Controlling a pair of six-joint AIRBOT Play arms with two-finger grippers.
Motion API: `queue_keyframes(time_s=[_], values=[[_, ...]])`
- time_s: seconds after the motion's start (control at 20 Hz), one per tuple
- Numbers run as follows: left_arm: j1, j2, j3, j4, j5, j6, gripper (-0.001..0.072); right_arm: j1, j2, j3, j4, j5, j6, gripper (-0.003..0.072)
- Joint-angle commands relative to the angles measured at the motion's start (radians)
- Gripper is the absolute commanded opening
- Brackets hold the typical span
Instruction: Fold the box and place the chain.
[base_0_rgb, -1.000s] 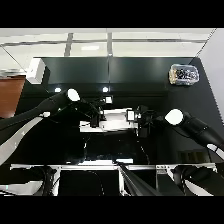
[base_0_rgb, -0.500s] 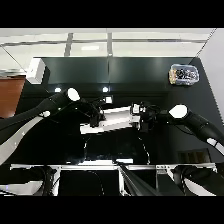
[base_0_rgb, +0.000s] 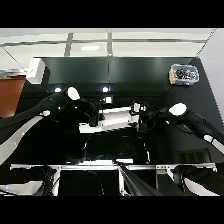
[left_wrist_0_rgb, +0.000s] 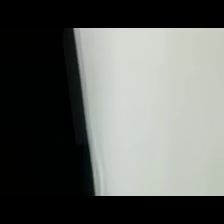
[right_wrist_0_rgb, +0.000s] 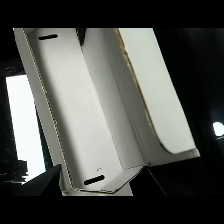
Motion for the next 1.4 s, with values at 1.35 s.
queue_keyframes(time_s=[1.35], values=[[-0.001, 0.000, 0.041, 0.042, -0.029, 0.000, 0.0025, -0.042, -0.021, 0.083, -0.131, 0.112, 0.211, 0.0720]])
